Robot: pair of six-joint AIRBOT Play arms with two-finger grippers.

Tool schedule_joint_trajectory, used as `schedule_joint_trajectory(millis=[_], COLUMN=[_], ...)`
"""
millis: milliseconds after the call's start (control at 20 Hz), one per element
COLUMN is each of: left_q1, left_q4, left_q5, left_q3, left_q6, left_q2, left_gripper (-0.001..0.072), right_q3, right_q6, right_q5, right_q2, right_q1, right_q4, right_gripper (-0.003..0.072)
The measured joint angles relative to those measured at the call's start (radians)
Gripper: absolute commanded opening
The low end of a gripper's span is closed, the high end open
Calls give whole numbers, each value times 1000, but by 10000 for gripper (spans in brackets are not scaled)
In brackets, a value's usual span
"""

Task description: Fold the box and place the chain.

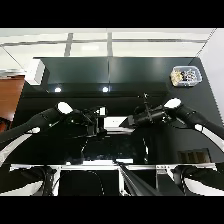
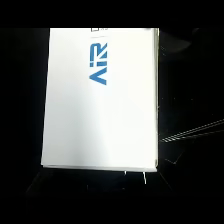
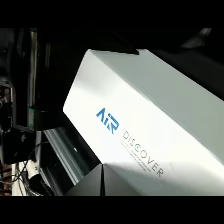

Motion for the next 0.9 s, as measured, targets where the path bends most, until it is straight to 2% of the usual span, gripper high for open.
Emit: schedule_joint_trajectory(millis=[600, 750, 900], left_q1=[0, 0, 4], left_q4=[-1, -4, -9], left_q5=[0, 6, 2], left_q3=[0, 0, 0], left_q6=[-2, -1, -3], left_q2=[0, 0, 0], left_gripper=[336, 336, 336], right_q3=[2, 29, 68], right_q6=[18, -8, -22], right_q5=[-71, -21, 104], right_q2=[-30, -10, 49], right_q1=[3, -34, -117], right_q4=[-58, -89, -85], right_gripper=[10, 10, 10])
